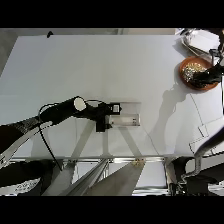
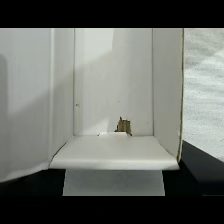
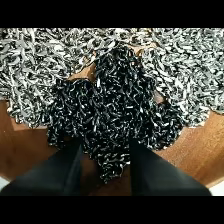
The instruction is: Fold the box and place the chain.
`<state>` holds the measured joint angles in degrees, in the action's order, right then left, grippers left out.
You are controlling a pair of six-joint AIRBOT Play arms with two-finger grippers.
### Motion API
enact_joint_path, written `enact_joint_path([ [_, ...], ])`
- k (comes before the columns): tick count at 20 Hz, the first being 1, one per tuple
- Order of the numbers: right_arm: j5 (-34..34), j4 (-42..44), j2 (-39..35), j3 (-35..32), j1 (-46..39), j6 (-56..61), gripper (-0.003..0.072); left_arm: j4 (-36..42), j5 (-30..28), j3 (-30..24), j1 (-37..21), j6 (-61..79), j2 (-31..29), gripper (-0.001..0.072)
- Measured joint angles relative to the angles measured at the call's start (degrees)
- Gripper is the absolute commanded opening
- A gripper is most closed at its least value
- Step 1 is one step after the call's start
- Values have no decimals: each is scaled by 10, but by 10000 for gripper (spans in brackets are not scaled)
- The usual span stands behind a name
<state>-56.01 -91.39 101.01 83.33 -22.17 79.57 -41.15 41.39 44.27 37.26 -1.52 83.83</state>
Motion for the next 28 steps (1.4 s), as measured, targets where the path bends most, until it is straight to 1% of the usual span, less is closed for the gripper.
enact_joint_path([
  [2,0,-1,3,1,-1,1,170,0,0,0,0,0,0,212],
  [3,0,-1,4,1,-1,2,154,0,0,0,0,0,0,212],
  [5,3,-1,5,1,-1,3,22,0,0,0,0,0,0,212],
  [9,-2,-1,3,1,-1,4,20,0,0,0,0,0,0,212],
  [12,-8,-1,-24,1,-1,3,20,0,0,0,0,0,0,212],
  [15,-21,1,-80,2,-1,-6,21,0,0,0,0,0,0,212],
  [20,-75,40,-216,2,-1,-44,21,0,0,0,0,0,0,212],
  [25,-125,148,-351,2,-1,-68,21,0,0,0,0,0,0,212],
  [28,-165,209,-416,2,-1,-78,20,0,0,0,0,0,0,212],
])
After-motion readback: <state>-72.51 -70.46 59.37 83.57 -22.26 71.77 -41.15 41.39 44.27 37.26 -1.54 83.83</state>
